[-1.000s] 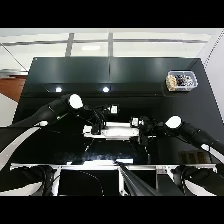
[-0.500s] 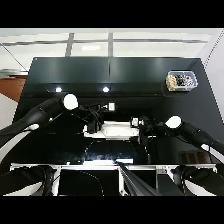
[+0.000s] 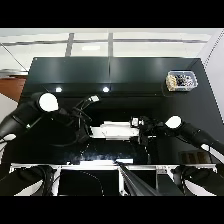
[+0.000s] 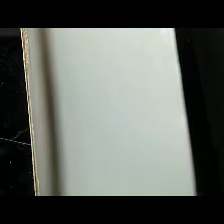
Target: Fold the box and place the chain.
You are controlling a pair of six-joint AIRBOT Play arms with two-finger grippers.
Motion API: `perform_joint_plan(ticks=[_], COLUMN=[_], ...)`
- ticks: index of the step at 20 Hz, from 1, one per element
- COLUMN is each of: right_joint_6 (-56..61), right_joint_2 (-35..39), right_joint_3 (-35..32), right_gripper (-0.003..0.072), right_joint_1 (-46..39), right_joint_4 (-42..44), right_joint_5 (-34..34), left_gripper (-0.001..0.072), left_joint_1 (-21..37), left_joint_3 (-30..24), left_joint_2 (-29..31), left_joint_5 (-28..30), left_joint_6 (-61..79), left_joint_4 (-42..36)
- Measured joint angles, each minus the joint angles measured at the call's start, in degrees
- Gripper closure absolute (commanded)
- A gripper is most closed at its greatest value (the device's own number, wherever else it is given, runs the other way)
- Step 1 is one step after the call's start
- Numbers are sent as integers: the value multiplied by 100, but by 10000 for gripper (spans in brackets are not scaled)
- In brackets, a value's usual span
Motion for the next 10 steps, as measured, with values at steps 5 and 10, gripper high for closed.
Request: perform_joint_plan(ticks=[5, 10], right_joint_6=[0, 0], right_joint_2=[0, 0], right_joint_3=[-2, -2], right_gripper=[144, 144], right_joint_1=[0, 0], right_joint_4=[0, 0], right_joint_5=[0, 0], left_gripper=[682, 682], left_joint_1=[-116, -326], left_joint_3=[-909, -1196], left_joint_2=[44, -107], left_joint_5=[1364, 3427], left_joint_6=[417, 951], left_joint_4=[-2166, -3709])
